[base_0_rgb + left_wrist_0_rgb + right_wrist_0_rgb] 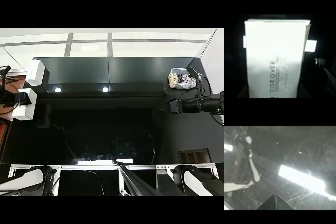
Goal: Fold the box and place the chain.
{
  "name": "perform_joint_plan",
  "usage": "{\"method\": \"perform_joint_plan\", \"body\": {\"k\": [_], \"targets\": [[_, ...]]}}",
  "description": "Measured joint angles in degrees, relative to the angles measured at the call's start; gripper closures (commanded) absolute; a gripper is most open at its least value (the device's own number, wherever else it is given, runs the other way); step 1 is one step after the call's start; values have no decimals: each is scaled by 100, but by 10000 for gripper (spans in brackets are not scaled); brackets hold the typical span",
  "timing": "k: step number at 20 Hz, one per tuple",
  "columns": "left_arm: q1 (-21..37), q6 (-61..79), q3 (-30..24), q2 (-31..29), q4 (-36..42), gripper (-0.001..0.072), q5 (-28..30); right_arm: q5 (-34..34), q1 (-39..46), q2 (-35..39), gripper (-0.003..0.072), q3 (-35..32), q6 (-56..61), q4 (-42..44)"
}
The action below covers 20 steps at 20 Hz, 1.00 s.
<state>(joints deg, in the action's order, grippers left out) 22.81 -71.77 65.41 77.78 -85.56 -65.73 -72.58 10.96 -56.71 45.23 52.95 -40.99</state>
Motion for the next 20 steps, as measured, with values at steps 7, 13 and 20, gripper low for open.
{"method": "perform_joint_plan", "body": {"k": [7,13,20], "targets": [[127,688,1200,1309,391,338,131,125,-7,0,669,0,389,15],[125,791,2070,1764,343,-8,105,140,-9,0,669,0,573,44],[-111,70,4444,1810,343,686,-1523,175,-9,0,668,0,605,44]]}}
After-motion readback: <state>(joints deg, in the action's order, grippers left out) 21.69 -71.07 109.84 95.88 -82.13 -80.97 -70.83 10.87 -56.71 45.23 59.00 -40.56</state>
